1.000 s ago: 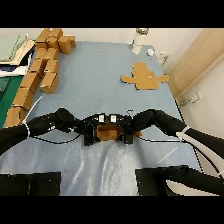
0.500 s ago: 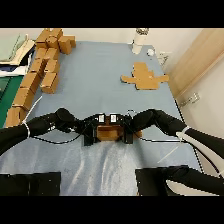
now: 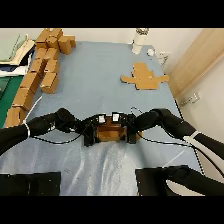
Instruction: Fold the box.
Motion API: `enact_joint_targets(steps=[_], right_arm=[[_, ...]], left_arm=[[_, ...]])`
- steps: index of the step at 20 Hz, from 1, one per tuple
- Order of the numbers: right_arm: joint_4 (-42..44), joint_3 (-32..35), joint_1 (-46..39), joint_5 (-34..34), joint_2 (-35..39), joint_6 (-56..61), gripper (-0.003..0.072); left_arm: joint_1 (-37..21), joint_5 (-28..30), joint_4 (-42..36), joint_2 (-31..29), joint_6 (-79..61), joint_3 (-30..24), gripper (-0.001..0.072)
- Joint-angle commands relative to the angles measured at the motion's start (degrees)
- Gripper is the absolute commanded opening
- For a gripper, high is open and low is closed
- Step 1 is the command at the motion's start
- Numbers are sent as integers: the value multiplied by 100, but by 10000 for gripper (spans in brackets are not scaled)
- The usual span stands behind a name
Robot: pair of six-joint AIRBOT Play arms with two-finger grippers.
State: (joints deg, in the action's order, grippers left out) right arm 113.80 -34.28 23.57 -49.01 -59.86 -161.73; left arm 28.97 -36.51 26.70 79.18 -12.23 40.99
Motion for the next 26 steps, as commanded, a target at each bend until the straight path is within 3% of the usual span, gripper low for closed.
enact_joint_targets(steps=[1,8,13,16,20,21,23,26], right_arm=[[-308,-4,-2,-586,328,162,714],[-570,-4,0,-1753,1220,988,713],[839,-2,0,-3217,1495,4218,712],[1108,11,153,-3034,1488,6352,712],[1121,9,192,-2074,1307,7556,698],[1132,7,190,-1797,1198,7737,605],[1473,-13,190,-1311,925,7809,4],[1515,-321,177,-669,649,7650,5]], left_arm=[[-2,39,-15,0,9,2,467],[-2,39,-15,0,11,2,466],[-2,39,-15,0,11,2,466],[-2,39,-15,0,9,2,466],[-2,39,-15,0,11,2,467],[-2,37,-15,0,11,2,466],[-2,39,-15,2,11,2,466],[-2,39,-15,0,9,2,466]])
